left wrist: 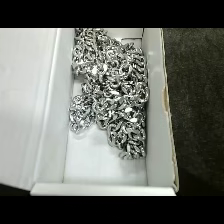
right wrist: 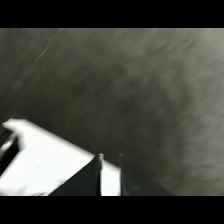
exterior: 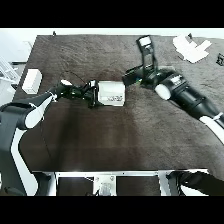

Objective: Fold the box and place the chain.

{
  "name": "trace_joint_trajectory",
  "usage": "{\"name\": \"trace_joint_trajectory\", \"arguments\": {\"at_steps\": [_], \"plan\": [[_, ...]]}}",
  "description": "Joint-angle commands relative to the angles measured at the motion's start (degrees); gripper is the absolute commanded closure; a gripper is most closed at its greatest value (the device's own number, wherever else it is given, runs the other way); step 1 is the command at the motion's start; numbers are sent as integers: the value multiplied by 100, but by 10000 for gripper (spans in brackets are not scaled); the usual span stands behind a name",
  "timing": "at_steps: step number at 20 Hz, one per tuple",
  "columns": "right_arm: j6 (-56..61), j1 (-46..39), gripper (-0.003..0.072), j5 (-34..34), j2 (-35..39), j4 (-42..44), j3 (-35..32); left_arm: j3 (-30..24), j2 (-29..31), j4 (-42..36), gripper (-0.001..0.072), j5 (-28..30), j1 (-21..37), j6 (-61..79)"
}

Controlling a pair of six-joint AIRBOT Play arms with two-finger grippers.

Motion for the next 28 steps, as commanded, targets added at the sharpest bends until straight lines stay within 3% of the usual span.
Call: {"name": "trace_joint_trajectory", "arguments": {"at_steps": [1, 4, 6, 8, 16, 23, 28], "plan": [[-1703, -719, 562, -83, 98, 944, 254, 0, 2, 0, 299, 2, 0, 2], [-4524, -1314, 574, 192, -238, 3585, 522, 0, 2, 0, 298, 0, 0, 2], [-6400, -1648, 575, 1047, -621, 5331, 831, 0, 2, 0, 298, 2, 0, 2], [-7189, -1891, 576, 1764, -1091, 6063, 1182, 0, 2, 0, 298, 0, 0, 2], [-8227, -1952, 599, 3095, -2955, 6253, 2380, 0, 2, 0, 298, 2, 0, 2], [-8349, -1644, 616, 3237, -3080, 6247, 2424, 0, 2, 2, 298, 2, 0, 2], [-8352, -1556, 604, 3875, -3082, 6249, 2424, 0, 2, 0, 299, 2, 0, 2]]}}
